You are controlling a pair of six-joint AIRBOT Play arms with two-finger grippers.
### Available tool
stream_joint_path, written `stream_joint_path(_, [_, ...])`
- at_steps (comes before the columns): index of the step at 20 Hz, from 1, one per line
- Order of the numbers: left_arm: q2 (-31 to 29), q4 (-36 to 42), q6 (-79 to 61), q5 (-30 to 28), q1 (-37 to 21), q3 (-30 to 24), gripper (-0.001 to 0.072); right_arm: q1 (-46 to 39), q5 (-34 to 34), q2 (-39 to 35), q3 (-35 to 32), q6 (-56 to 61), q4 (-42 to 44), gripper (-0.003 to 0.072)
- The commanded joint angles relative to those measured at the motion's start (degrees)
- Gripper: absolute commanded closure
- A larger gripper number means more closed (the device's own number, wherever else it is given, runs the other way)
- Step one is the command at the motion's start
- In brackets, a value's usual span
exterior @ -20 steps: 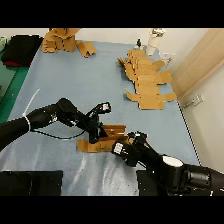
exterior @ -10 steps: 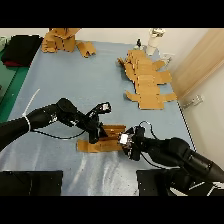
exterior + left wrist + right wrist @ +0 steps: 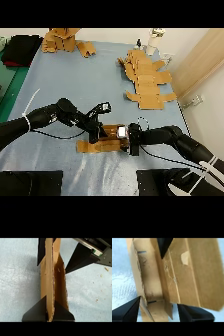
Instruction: Fold the box.
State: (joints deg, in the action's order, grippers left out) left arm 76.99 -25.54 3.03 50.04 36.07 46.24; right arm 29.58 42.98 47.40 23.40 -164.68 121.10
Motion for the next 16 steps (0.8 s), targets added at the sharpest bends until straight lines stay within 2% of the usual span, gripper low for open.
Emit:
stream_joint_path(1, [0.04,0.07,-0.04,-0.07,0.02,0.0,0.0696,-1.4,2.58,3.39,1.05,-3.37,2.78,-0.0026])
stream_joint_path(6, [0.04,0.07,-0.04,-0.02,0.02,0.0,0.0696,-1.4,4.59,2.32,1.05,2.82,-1.31,-0.0022])
stream_joint_path(11, [0.04,0.07,-0.04,-0.07,0.02,0.0,0.0697,-1.4,5.57,-0.44,1.05,2.82,-2.86,-0.001])
stream_joint_path(16, [0.04,0.07,-0.04,-0.07,0.02,0.0,0.0696,-1.4,2.99,2.71,1.05,0.07,-2.1,-0.001])
